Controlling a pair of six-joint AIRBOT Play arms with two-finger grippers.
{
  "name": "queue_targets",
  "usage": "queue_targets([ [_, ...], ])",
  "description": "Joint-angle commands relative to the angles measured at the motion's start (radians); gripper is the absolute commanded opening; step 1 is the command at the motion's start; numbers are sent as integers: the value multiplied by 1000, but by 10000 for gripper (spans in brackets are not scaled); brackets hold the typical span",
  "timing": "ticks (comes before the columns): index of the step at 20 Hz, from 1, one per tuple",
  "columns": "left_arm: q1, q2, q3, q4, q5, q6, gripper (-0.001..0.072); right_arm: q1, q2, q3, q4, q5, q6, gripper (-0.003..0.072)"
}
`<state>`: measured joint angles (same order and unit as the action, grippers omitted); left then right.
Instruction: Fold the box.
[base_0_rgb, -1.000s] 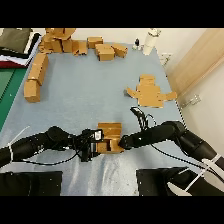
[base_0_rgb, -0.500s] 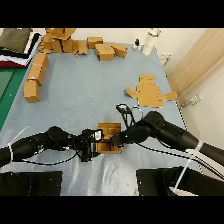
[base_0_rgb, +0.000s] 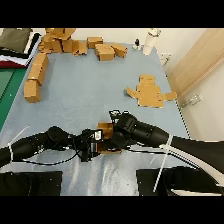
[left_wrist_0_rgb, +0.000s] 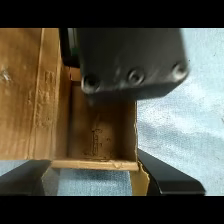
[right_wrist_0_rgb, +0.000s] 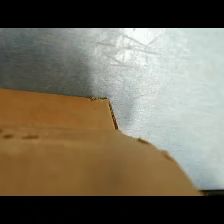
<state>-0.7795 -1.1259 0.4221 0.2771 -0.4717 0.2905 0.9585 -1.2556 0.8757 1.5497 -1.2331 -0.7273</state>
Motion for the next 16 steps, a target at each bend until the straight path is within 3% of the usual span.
queue_targets([
  [1,0,-1,1,0,0,0,370,14,-33,13,-29,-1,73,346],
  [2,0,0,1,0,0,0,370,14,-35,14,-33,-2,76,260],
  [4,0,-1,1,0,0,0,370,14,-35,14,-37,-1,76,8],
  [8,0,-1,1,0,0,0,370,16,-35,14,-27,28,72,4],
  [9,0,-1,1,0,0,0,370,16,-34,14,-21,40,73,46],
  [11,0,0,1,0,0,0,370,16,-33,21,-15,35,73,333],
  [12,0,-1,1,0,0,0,370,16,-33,30,-16,13,73,394],
  [16,0,-1,1,0,0,0,370,16,-12,76,-45,-74,73,395],
])
